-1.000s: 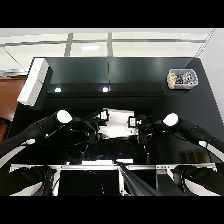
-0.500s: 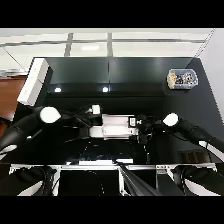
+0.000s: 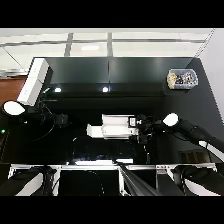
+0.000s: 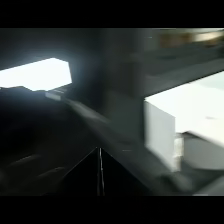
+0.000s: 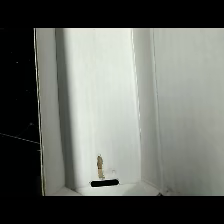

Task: Fold the box and place the chain.

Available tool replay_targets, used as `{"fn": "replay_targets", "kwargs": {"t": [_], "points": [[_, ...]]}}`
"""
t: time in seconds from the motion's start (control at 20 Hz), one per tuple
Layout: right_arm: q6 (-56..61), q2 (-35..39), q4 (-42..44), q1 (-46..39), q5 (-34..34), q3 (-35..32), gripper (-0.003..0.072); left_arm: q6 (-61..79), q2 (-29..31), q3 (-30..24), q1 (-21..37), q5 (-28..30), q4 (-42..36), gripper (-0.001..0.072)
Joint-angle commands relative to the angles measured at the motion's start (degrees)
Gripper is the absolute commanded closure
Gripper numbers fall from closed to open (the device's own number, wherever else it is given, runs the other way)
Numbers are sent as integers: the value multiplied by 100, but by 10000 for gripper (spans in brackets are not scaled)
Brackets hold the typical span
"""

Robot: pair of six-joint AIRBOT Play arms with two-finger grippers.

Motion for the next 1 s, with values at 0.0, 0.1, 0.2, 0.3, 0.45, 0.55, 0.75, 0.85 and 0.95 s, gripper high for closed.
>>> {"fn": "replay_targets", "kwargs": {"t": [0.0,0.1,0.2,0.3,0.45,0.55,0.75,0.85,0.95], "points": [[2,-2,0,2,2,-2,592,57,-697,-103,343,-343,-1150,687],[2,-2,0,2,2,-4,592,-31,-1172,-94,59,-162,-1139,688],[2,-2,2,2,2,-2,592,-31,-1530,-90,-258,-70,-1123,687],[2,-2,0,2,2,-4,592,-33,-1762,-90,-634,79,-1128,688],[2,-2,2,2,2,-4,592,-33,-1862,-90,-1130,448,-1141,687],[2,-2,0,2,2,-2,592,-31,-1862,-90,-1257,474,-1263,688],[2,-2,0,2,2,-2,592,-28,-1862,-90,-1309,610,-1237,688],[2,-2,0,2,2,-4,592,-28,-1864,-90,-1309,706,-1259,687],[2,-2,0,2,2,-2,592,11,-1871,-92,-1314,763,-1255,688]]}}
